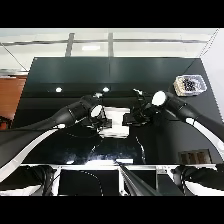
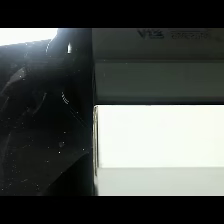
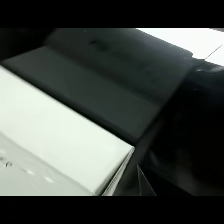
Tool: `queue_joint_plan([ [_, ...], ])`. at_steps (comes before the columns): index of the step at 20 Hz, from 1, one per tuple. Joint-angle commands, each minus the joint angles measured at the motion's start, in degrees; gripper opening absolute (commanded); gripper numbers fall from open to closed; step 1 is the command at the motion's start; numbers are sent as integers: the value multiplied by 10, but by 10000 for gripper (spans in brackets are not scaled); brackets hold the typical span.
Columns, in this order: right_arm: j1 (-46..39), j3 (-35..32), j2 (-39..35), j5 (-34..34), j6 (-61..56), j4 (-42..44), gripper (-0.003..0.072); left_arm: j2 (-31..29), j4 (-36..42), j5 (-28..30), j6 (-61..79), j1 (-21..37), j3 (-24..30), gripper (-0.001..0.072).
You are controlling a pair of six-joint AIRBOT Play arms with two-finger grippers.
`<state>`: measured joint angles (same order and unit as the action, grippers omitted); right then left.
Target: Fold the box and place the chain.
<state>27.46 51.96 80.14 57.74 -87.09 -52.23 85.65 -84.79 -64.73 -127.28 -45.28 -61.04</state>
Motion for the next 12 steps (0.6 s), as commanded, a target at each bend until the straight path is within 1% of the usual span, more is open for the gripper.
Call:
queue_joint_plan([
  [1, 54, 30, 0, -7, -154, -148, 492, 0, 0, 0, 0, 0, 0, 28],
  [4, 102, 54, 0, 25, -263, -239, 492, 0, 0, 0, 0, 0, 0, 27],
  [5, 115, 59, 0, 34, -296, -263, 481, 0, 0, 1, 0, 0, 0, 28],
  [6, 127, 60, 0, 37, -320, -278, 417, 0, 0, 1, 0, 0, 0, 27],
  [7, 136, 60, 2, 42, -337, -285, 359, 0, 0, 0, 0, 0, 0, 28],
  [8, 143, 60, 4, 46, -356, -285, 347, 0, 0, 0, 0, 0, 0, 27],
  [10, 148, 60, 11, 55, -397, -285, 346, 0, 0, 1, 0, 0, 0, 27],
  [12, 148, 60, 16, 62, -433, -284, 314, 0, 0, 1, 0, 0, 0, 27],
])
